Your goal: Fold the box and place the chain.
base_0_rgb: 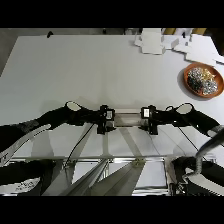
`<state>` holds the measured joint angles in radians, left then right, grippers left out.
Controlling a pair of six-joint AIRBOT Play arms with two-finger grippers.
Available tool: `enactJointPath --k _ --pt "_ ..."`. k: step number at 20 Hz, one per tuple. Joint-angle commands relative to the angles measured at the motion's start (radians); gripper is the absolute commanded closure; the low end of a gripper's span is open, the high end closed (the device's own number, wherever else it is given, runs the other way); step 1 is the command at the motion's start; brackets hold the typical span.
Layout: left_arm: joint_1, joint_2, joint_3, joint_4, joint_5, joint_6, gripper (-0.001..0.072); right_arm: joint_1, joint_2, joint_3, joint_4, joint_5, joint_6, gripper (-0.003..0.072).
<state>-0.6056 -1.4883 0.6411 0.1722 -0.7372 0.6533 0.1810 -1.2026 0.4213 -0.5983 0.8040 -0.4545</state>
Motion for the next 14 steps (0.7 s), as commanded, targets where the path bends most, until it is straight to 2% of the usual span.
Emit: enactJointPath --k 1,6,7,9,10,14 --pt "-0.001 0.000 0.001 0.000 0.000 0.000 0.0496 0.000 0.001 0.000 0.001 0.000 0.001 0.0283" --pt "-0.001 0.000 0.001 0.000 0.000 0.000 0.0496 0.000 0.001 0.000 0.000 0.002 0.001 0.0281" --pt "-0.001 0.000 0.001 0.000 0.000 0.000 0.0496 0.000 0.002 0.000 -0.001 0.001 0.001 0.0238" --pt "-0.001 0.000 0.001 0.000 0.000 0.000 0.0496 0.000 0.002 0.000 -0.011 0.000 0.005 0.0013" --pt "-0.001 0.000 0.001 0.000 0.000 0.000 0.0496 0.000 0.003 0.000 -0.015 0.000 0.012 -0.0009" --pt "-0.001 0.000 0.001 0.000 0.000 0.000 0.0496 -0.001 0.040 0.000 -0.073 0.000 0.067 -0.0009"
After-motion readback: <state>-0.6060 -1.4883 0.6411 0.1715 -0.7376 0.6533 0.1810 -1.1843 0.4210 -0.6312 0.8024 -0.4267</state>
